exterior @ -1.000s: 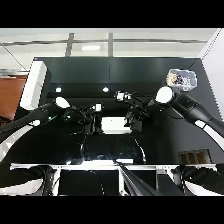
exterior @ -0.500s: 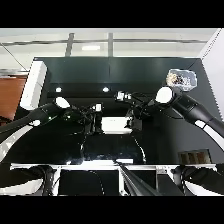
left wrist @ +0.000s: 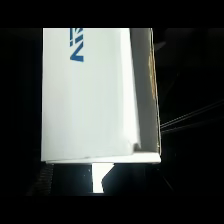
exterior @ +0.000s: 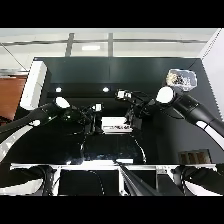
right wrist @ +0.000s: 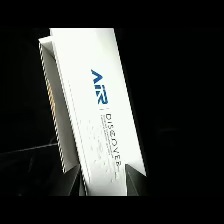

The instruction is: Fold the box and place the chain.

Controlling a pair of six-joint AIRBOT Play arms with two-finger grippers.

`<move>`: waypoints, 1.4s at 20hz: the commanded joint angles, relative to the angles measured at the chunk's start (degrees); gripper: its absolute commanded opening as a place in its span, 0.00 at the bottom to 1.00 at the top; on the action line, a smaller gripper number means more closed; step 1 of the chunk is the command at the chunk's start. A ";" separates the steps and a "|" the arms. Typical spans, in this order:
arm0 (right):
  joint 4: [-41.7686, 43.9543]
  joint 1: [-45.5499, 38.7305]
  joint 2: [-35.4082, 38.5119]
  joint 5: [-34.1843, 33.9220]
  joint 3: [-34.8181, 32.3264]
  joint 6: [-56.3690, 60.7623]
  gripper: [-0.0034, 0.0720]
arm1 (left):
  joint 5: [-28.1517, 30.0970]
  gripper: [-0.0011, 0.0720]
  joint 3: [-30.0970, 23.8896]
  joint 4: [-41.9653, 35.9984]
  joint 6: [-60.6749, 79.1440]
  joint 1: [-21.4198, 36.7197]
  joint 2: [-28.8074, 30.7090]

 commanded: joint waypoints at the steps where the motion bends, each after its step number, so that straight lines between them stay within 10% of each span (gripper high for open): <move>1: 0.00 0.07 0.13 0.66 0.04 0.92 0.44 | -0.02 0.50 0.04 0.04 0.09 0.02 0.00; 28: -0.13 0.04 0.87 3.10 -2.69 1.73 0.54 | 0.02 0.50 0.04 0.04 0.07 0.02 0.00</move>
